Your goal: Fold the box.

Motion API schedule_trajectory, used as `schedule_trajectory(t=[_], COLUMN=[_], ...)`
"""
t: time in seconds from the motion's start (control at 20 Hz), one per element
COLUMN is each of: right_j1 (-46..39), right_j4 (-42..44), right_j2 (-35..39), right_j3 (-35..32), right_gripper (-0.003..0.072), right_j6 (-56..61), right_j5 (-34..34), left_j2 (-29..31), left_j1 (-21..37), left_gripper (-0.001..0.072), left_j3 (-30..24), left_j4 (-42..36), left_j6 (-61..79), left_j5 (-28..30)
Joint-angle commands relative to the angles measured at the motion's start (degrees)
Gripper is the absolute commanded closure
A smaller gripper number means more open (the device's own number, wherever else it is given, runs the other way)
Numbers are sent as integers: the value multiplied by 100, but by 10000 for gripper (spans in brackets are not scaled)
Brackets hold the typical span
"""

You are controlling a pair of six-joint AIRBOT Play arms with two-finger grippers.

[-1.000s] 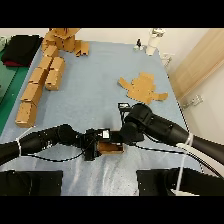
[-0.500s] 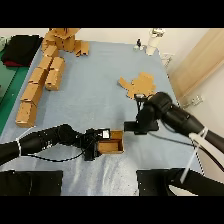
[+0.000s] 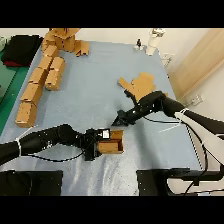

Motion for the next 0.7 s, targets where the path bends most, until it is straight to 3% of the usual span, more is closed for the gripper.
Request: schedule_trajectory(t=[0.0,0.3,0.45,0.65], right_j1=[190,907,1303,1893], right_j4=[675,516,188,-981], right_j2=[55,1947,2562,2955], right_j3=[-590,-1963,-2050,-2050], right_gripper=[686,685,685,683], right_j6=[-1399,-2107,-2105,-1851], right_j5=[-24,1241,1414,1963], left_j2=[-2,-2,-2,-2], left_j1=[0,0,-7,-7], left_gripper=[236,236,236,236], left_j3=[-2,-2,-2,-2], left_j4=[2,2,2,2], left_j6=[0,0,0,0], left_j5=[0,0,2,0])
